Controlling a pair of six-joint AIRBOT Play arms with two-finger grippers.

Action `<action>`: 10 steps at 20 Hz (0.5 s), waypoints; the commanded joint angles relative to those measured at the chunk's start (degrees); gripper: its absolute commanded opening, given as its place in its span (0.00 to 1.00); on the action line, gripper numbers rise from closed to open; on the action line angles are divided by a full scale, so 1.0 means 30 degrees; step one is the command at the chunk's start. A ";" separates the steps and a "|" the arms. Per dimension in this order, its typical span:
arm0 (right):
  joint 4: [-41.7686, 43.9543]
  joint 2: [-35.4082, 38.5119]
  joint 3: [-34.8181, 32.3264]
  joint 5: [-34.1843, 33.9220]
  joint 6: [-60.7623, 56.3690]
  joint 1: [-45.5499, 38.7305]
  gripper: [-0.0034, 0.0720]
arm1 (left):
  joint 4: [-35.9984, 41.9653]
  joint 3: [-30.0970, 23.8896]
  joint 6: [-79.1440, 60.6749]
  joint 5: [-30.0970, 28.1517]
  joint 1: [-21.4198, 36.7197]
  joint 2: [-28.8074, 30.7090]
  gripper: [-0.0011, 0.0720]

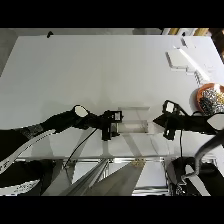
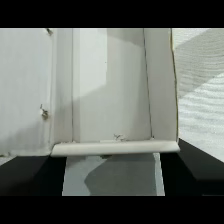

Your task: Fold the box and place the chain.

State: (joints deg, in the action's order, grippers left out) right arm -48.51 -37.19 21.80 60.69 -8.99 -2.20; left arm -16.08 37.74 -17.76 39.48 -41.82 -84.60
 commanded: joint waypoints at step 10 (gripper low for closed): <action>-0.4000 -0.5071 0.0058 -0.1953 -1.7566 -0.3920 0.06 | 0.0000 0.0000 -0.0007 -0.0007 0.0007 0.0015 0.24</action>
State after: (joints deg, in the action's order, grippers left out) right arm -59.37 -47.09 21.93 53.17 -54.63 -13.37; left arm -16.08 37.74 -17.76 39.48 -41.82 -84.60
